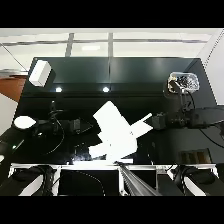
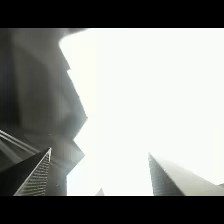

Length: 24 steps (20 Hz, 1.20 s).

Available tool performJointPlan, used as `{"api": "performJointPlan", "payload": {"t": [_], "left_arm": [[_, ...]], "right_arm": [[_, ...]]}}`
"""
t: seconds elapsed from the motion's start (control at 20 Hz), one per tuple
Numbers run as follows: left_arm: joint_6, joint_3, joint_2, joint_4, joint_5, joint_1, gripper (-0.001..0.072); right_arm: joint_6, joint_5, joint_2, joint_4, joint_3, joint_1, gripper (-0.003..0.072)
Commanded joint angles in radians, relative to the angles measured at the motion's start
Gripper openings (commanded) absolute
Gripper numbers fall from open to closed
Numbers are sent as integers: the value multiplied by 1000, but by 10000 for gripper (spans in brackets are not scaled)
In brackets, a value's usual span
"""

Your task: Fold the box and place the chain.

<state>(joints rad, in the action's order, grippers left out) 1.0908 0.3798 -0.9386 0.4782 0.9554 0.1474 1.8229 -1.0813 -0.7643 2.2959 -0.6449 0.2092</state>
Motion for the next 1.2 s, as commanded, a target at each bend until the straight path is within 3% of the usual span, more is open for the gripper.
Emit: {"api": "performJointPlan", "payload": {"t": [0.0, 0.4, 0.75, 1.15], "left_arm": [[-213, 0, -144, -160, 32, 2, 705], [-402, 0, -306, -238, 35, 27, 705], [-672, 7, -465, -563, 54, 108, 683], [-835, 70, -480, -515, 180, 139, 691]], "right_arm": [[-70, 51, 13, -27, 0, 66, 21], [-88, 58, 13, -27, 0, 67, 21], [-174, 62, 13, -92, 0, 67, 21], [-181, 65, 13, -95, 0, 67, 21]]}}
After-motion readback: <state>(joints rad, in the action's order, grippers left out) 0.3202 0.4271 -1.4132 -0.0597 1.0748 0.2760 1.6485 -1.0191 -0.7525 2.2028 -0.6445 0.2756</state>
